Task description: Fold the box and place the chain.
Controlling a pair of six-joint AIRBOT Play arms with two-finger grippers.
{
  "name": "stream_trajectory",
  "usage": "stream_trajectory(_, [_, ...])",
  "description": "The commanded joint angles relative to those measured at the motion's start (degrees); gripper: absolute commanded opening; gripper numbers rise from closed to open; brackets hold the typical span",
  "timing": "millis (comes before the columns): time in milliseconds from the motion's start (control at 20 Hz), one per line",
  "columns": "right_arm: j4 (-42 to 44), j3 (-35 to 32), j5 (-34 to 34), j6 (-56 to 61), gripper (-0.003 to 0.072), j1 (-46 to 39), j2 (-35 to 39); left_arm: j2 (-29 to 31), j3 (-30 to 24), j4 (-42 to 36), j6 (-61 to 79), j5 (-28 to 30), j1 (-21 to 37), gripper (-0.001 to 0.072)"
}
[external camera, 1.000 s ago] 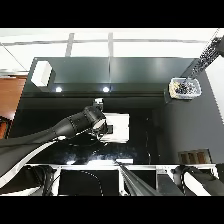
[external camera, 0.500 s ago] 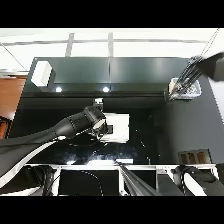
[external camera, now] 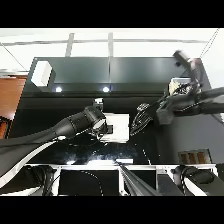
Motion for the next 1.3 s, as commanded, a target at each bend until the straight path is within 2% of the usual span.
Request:
stream_trajectory(0, [4.13, -5.81, -6.12, -0.04, 0.0011, 4.46, -0.26, -0.04, 0.00, 0.00, 0.02, 0.04, 0.02, 0.0030])
stream_trajectory(200, [5.79, -6.32, -7.69, -0.07, 0.0011, 8.72, -2.75, -0.04, 0.00, 0.00, 0.02, 0.02, 0.02, 0.0030])
stream_trajectory(450, [6.60, -6.32, -12.33, -0.11, 0.0013, 13.64, -9.70, -0.04, 0.00, 0.00, 0.02, 0.00, 0.02, 0.0030])
stream_trajectory(800, [0.59, -6.34, -13.60, -0.07, 0.0018, 15.65, -16.87, -0.04, 0.00, 0.00, 0.02, 0.00, 0.02, 0.0030])
stream_trajectory(850, [0.02, -6.34, -13.75, -0.09, 0.0097, 15.50, -16.87, -0.04, 0.00, 0.00, 0.02, -0.02, 0.02, 0.0030])
stream_trajectory(900, [0.07, -6.29, -12.94, -0.07, 0.0361, 15.06, -16.85, -0.04, 0.00, 0.00, 0.02, -0.02, 0.02, 0.0030])
stream_trajectory(950, [0.00, -6.27, -11.19, -0.13, 0.0390, 14.10, -16.65, -0.04, 0.00, 0.00, 0.02, 0.00, 0.02, 0.0030])
stream_trajectory(1150, [-6.19, -6.60, -3.82, -0.13, 0.0387, 4.24, -10.93, -0.04, 0.00, 0.00, 0.02, -0.26, 0.02, 0.0030])
stream_trajectory(1250, [-6.99, -10.75, -5.73, -3.45, 0.0387, -0.79, -5.84, -0.04, 0.00, 0.00, 0.02, -1.05, 0.02, 0.0030])
